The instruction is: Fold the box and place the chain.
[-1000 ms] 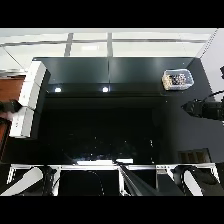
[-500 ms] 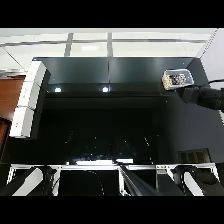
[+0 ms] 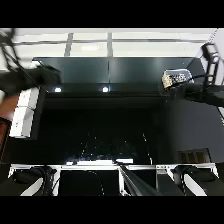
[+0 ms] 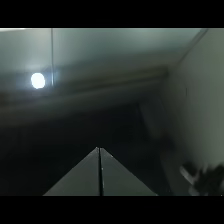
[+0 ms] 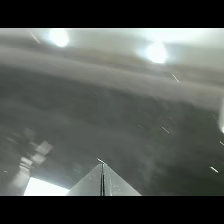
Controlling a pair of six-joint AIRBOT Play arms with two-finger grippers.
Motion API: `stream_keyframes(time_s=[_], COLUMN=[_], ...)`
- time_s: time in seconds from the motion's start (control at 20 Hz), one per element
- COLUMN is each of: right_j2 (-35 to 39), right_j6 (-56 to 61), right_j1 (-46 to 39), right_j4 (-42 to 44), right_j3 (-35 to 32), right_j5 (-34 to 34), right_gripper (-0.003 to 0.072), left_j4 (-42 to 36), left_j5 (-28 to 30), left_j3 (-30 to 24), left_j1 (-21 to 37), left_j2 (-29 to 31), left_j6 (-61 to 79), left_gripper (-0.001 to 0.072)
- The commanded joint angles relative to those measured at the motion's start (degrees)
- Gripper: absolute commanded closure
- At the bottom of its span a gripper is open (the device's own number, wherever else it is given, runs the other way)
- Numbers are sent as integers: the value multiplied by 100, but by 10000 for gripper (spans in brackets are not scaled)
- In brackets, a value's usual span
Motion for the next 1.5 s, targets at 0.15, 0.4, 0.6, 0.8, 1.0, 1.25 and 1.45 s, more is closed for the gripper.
stream_keyframes(time_s=[0.15, 0.4, 0.6, 0.8, 1.0, 1.25, 1.45], right_j2=[-411, -413, -413, -413, -413, -413, -413], right_j6=[68, 63, 63, 63, 63, 61, 63], right_j1=[44, 46, 46, 46, 46, 46, 46], right_j4=[-1532, -1423, -1423, -1423, -1423, -1423, -1423], right_j3=[-483, -481, -481, -481, -481, -481, -481], right_j5=[-472, -470, -468, -468, -468, -468, -468], right_gripper=[671, 671, 671, 671, 671, 671, 671], left_j4=[769, 782, 774, 776, 776, 776, 776], left_j5=[673, 732, 734, 734, 734, 734, 734], left_j3=[-1853, -1762, -1764, -1764, -1764, -1764, -1764], left_j1=[-280, 127, 160, 160, 160, 160, 160], left_j2=[256, 588, 562, 562, 562, 562, 562], left_j6=[-1108, -1108, -1110, -1110, -1110, -1110, -1110], left_gripper=[686, 685, 686, 685, 685, 685, 685])
